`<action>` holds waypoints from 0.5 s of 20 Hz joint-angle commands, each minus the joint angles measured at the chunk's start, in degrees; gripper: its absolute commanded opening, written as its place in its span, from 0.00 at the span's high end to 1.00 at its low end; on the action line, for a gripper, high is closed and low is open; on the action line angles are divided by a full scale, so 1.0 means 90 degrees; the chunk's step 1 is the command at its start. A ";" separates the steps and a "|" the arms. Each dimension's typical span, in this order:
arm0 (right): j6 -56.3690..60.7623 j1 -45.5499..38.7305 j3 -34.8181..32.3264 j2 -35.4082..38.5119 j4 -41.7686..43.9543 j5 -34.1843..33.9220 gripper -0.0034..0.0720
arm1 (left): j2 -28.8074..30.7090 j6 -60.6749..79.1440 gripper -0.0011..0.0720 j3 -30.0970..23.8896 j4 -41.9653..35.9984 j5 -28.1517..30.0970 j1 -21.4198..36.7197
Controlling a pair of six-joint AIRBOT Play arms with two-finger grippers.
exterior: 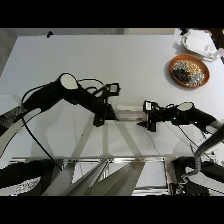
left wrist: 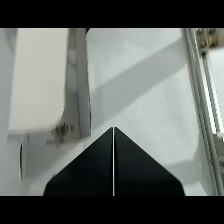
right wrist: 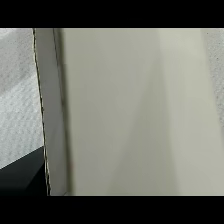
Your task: Fold the box and place the chain.
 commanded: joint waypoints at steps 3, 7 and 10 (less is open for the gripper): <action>0.0000 -0.0005 -0.0002 0.0000 0.0002 0.0002 0.41 | -0.0316 -0.0112 0.98 -0.0002 -0.1608 0.2912 -0.0668; 0.0000 -0.0005 -0.0002 0.0000 0.0000 0.0002 0.41 | -0.0942 -0.0119 0.98 -0.0002 -0.2718 0.3910 -0.0566; 0.0000 -0.0005 -0.0002 0.0000 0.0002 0.0002 0.41 | -0.1399 -0.0551 0.98 -0.0002 -0.2710 0.3750 -0.0585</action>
